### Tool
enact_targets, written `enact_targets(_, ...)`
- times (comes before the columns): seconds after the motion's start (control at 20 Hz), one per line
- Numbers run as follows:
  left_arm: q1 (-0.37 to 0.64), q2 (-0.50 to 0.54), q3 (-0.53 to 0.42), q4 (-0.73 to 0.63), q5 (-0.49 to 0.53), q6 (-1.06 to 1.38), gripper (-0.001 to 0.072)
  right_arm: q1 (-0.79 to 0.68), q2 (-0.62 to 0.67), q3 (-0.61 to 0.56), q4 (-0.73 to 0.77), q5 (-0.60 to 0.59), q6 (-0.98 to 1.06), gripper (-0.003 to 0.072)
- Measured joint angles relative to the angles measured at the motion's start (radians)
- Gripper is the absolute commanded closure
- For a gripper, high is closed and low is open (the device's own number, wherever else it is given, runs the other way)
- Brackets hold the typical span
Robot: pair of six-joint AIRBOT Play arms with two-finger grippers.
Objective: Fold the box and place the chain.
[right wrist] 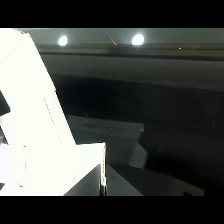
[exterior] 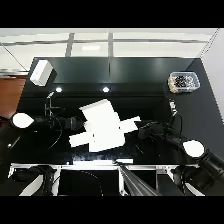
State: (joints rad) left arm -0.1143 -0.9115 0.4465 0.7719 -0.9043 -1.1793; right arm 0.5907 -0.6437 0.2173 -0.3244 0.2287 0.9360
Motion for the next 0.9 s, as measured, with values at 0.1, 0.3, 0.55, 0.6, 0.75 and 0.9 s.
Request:
enact_targets(0.1,0.022,-0.074,0.005,-0.123,-0.018,0.133,-0.0001,0.005,0.0,-0.002,0.0,0.007,0.003,0.0666)
enact_targets(0.3,0.033,-0.229,0.04,-0.258,-0.056,0.369,0.0,0.008,0.001,-0.003,0.0,0.029,0.008,0.0666)
enact_targets(0.55,0.033,-0.405,0.1,-0.322,-0.239,0.637,0.0123,0.009,0.001,-0.003,0.0,0.036,0.015,0.0666)
enact_targets(0.6,0.032,-0.433,0.111,-0.324,-0.269,0.678,0.0153,0.01,0.001,-0.003,-0.001,0.036,0.015,0.0667)
enact_targets(0.75,0.03,-0.487,0.138,-0.325,-0.339,0.771,0.0218,0.009,0.001,-0.003,-0.001,0.038,0.016,0.0666)
enact_targets(0.9,0.029,-0.52,0.164,-0.315,-0.392,0.834,0.025,0.009,0.001,-0.003,-0.003,0.039,0.018,0.0666)
